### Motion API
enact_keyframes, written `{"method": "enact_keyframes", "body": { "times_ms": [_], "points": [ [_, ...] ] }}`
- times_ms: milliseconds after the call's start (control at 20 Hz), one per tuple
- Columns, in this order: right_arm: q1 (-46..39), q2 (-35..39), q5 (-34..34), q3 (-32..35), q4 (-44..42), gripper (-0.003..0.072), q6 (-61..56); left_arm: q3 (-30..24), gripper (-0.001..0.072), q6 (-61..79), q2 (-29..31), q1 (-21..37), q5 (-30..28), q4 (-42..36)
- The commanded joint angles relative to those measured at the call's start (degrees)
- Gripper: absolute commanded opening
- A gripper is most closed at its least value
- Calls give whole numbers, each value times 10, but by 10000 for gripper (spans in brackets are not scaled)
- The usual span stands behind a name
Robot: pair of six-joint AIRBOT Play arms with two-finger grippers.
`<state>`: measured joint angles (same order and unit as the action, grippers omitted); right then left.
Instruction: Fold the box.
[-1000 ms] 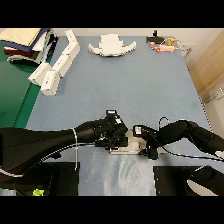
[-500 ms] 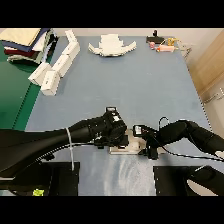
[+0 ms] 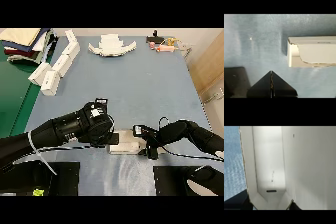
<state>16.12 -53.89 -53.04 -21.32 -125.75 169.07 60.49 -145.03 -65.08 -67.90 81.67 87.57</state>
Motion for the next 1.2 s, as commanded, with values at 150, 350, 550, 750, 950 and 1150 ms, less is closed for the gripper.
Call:
{"method": "enact_keyframes", "body": {
  "times_ms": [150,350,550,750,950,1150],
  "points": [
    [0,0,0,0,0,482,0,-31,13,366,22,110,-59,-28],
    [0,0,0,0,0,481,0,-115,12,710,75,284,-127,-234],
    [0,0,0,0,0,482,0,-210,14,1052,130,430,-170,-430],
    [0,0,0,0,0,482,0,-264,663,1193,124,432,-235,-439],
    [0,0,0,0,0,482,0,-295,675,1306,99,395,-278,-432],
    [0,0,0,0,0,482,0,-296,676,1356,77,341,-328,-421]
  ]
}}
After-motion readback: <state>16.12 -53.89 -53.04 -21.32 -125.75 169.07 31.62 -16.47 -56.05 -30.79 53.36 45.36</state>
